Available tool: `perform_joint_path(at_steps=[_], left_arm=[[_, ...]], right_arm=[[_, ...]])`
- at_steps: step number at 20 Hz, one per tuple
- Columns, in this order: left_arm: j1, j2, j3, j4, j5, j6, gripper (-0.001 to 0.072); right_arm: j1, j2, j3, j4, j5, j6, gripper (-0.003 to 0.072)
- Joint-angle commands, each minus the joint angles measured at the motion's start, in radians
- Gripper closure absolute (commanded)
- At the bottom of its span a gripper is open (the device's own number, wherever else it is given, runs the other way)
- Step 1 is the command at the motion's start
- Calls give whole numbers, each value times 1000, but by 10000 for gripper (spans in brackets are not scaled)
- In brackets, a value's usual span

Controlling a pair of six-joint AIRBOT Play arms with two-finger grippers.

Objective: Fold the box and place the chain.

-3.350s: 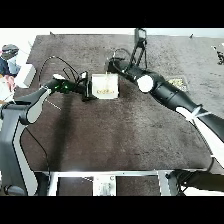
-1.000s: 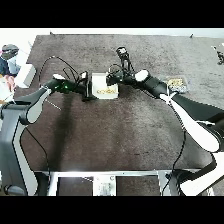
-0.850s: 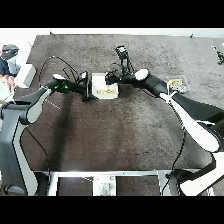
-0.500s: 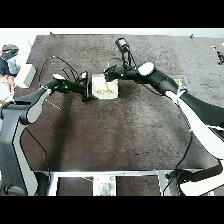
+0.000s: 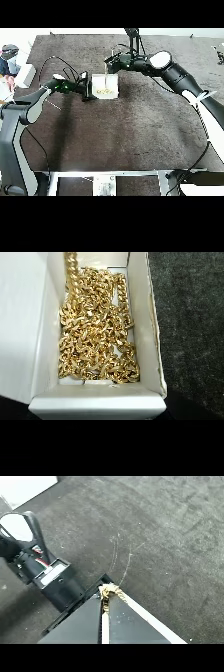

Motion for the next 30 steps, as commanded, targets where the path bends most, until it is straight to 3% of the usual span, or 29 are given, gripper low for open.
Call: perform_joint_path(at_steps=[1,11,18,20,25,27,28,30], left_arm=[[1,0,0,0,0,0,432],[1,0,0,0,0,0,432],[1,0,0,0,0,0,432],[1,0,0,0,0,0,432],[1,0,0,0,0,0,432],[1,0,0,0,0,0,432],[1,0,0,0,0,0,432],[1,0,0,0,0,0,432]], right_arm=[[1,19,1,-10,64,0,675],[2,72,-35,-32,90,0,675],[1,-23,-151,-53,-71,-3,673],[0,-49,-151,-59,-93,-4,452],[-18,-42,-130,-93,-80,-3,475],[-62,-39,-72,-92,-2,-7,477],[-95,-39,-35,-92,51,-14,536],[-161,-43,21,-69,115,-66,538]])
